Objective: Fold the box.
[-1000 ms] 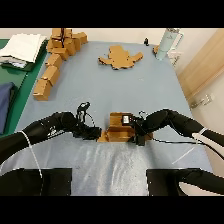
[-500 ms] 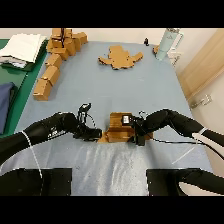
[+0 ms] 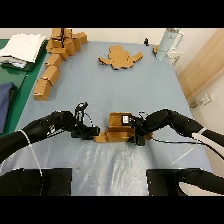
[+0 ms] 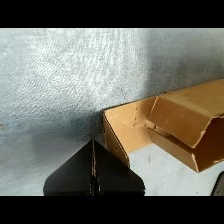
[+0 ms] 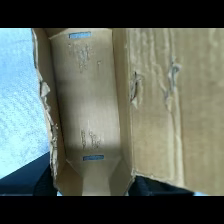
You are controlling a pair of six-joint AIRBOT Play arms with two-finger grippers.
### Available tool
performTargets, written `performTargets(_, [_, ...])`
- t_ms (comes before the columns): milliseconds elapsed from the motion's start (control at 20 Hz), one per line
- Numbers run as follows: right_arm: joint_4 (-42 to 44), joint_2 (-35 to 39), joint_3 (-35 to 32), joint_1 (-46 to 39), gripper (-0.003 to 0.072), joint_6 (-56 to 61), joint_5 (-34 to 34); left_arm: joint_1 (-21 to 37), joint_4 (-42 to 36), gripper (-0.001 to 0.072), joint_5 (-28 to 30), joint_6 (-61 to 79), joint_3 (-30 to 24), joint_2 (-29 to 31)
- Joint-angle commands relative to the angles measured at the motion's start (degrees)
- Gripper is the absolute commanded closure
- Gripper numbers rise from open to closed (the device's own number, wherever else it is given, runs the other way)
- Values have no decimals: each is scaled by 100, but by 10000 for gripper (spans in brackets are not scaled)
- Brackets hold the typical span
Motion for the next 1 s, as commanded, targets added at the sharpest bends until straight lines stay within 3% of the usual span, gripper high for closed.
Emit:
performTargets(0, [-7,2,2,2,172,0,0,-164,-120,697,11,-9,-2,-63])
performTargets(350, [-7,2,2,2,172,0,0,-415,-267,697,-55,15,184,-37])
performTargets(600, [-7,2,2,2,172,0,0,-411,-269,698,-48,9,341,378])
performTargets(850, [-7,2,2,2,172,0,0,-415,-448,693,282,11,345,402])
performTargets(900, [-7,0,2,2,172,0,0,-415,-448,605,334,9,345,402])
performTargets(950, [-7,2,2,2,172,0,0,-415,-459,343,356,-11,345,402])
